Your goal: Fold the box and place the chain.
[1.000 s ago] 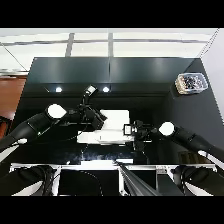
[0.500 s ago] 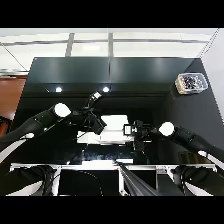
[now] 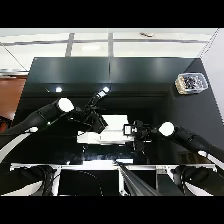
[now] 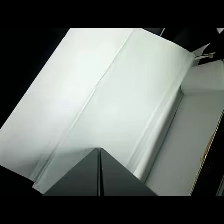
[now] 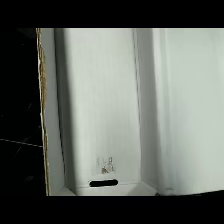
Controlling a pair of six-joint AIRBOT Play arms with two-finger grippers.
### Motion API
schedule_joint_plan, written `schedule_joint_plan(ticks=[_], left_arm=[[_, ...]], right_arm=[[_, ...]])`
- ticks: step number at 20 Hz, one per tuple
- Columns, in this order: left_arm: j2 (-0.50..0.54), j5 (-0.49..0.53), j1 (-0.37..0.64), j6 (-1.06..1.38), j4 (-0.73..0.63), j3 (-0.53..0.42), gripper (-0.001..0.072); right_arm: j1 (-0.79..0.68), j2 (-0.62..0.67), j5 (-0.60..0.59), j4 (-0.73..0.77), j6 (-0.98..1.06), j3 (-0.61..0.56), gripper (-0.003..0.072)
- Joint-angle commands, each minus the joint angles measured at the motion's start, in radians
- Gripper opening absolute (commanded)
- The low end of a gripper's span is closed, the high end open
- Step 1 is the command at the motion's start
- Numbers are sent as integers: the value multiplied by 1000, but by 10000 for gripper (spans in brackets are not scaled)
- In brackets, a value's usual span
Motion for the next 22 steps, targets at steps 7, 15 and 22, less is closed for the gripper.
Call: schedule_joint_plan(ticks=[7,15,22], left_arm=[[218,-237,151,-8,134,49,20],[368,-534,317,231,192,-41,348],[285,-245,145,433,255,-198,661]], right_arm=[[1,0,0,0,0,0,42],[1,0,0,0,0,0,43],[1,0,0,0,0,0,42]])
